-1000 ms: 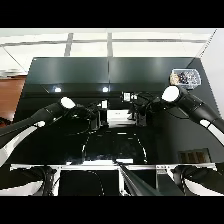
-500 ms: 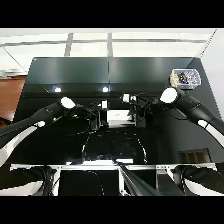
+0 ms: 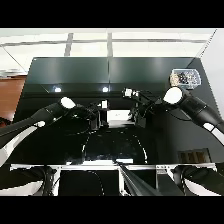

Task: Fold the box and place the chain.

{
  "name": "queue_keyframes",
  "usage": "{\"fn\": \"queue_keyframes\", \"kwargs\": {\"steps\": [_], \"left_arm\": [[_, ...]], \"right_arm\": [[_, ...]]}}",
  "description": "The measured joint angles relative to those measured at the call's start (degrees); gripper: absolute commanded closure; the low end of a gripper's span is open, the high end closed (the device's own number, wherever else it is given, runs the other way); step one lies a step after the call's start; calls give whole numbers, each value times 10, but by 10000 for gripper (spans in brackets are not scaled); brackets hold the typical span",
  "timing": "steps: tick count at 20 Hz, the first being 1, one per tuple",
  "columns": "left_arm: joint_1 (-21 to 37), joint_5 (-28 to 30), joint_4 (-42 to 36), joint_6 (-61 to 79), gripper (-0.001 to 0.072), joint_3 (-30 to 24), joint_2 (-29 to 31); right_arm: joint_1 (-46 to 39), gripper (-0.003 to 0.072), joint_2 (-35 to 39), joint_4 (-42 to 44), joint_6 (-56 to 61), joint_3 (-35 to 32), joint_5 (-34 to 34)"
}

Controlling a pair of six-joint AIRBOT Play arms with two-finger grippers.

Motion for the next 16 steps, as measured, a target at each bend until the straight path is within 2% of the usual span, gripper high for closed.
{"fn": "queue_keyframes", "kwargs": {"steps": [1,2,3,7,13,16], "left_arm": [[0,0,0,0,360,0,0],[0,0,0,0,360,0,0],[0,0,0,0,360,0,0],[0,0,0,0,360,0,0],[0,0,0,0,360,0,0],[0,0,0,0,360,0,0]], "right_arm": [[-1,471,6,0,24,0,1],[-2,638,11,2,56,0,5],[-5,673,15,2,94,0,12],[-22,674,21,46,205,-21,24],[-30,673,-17,229,256,-61,-39],[-30,673,-40,249,280,-66,-68]]}}
